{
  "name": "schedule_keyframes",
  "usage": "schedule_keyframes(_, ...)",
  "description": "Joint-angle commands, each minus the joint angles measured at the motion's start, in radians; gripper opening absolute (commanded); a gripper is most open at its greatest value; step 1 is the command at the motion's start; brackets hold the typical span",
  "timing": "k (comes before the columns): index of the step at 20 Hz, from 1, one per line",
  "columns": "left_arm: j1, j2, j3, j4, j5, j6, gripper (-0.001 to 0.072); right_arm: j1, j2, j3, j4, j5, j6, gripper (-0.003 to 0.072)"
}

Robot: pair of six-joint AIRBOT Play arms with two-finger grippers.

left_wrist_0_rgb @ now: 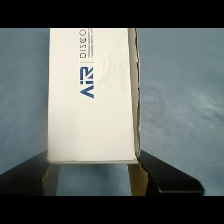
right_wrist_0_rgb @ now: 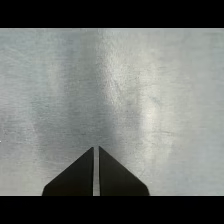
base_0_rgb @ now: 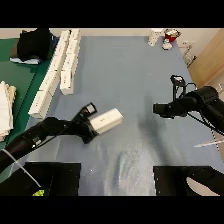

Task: Fold the box.

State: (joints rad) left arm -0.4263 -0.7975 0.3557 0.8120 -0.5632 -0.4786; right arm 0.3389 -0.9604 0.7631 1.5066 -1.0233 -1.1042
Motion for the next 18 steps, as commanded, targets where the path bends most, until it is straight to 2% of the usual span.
schedule_keyframes(1, 0.227, 0.142, 0.001, 0.403, -0.002, -0.515, 0.0475, -0.002, -0.003, 0.002, 0.000, -0.006, 0.008, 0.0052)
schedule_keyframes(5, 0.509, 0.156, 0.000, 0.444, -0.069, -0.593, 0.0475, -0.002, -0.003, 0.002, 0.000, -0.006, 0.008, 0.0052)
schedule_keyframes(8, 0.620, 0.121, 0.001, 0.444, -0.021, -0.591, 0.0475, -0.002, -0.003, 0.002, 0.000, -0.006, 0.008, 0.0051)
schedule_keyframes(13, 0.591, 0.020, 0.001, 0.403, 0.158, -0.592, 0.0475, -0.002, -0.003, 0.002, 0.000, -0.006, 0.008, 0.0052)
schedule_keyframes(18, 0.569, -0.101, 0.002, 0.388, 0.240, -0.592, 0.0475, -0.002, -0.003, 0.002, -0.001, -0.006, 0.008, 0.0052)
